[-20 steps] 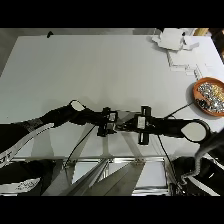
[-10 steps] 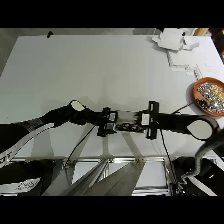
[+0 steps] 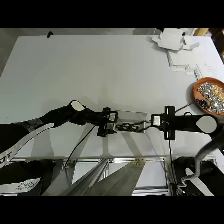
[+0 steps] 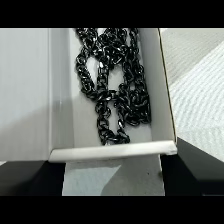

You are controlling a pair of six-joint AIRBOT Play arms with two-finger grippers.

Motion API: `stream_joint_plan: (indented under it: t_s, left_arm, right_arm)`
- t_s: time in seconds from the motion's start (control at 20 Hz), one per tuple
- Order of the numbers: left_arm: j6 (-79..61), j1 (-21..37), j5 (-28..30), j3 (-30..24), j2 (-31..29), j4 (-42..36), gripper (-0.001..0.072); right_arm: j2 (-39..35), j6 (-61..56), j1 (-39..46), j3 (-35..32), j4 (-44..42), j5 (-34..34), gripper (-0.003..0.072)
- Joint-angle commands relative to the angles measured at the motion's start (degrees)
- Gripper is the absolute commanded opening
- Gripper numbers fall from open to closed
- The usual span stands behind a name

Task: Fold the box and place the chain.

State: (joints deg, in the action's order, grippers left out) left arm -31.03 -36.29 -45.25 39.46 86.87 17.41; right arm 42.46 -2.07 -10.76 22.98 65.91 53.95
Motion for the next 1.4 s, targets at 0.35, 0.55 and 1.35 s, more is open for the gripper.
stream_joint_plan:
  t_s: [0.35,0.55,1.35]
  left_arm:
    - [-0.02,0.00,0.02,0.00,0.00,0.00,0.0314]
    - [-0.02,0.00,0.00,0.00,0.00,0.02,0.0314]
    - [-0.02,0.00,0.00,0.00,0.00,0.02,0.0314]
  right_arm:
    - [12.00,9.03,1.18,-1.22,-1.22,-7.43,0.0218]
    - [13.66,9.03,1.18,-1.22,-1.20,-6.64,0.0163]
    - [-8.11,6.25,1.18,-1.20,-25.05,2.29,0.0014]
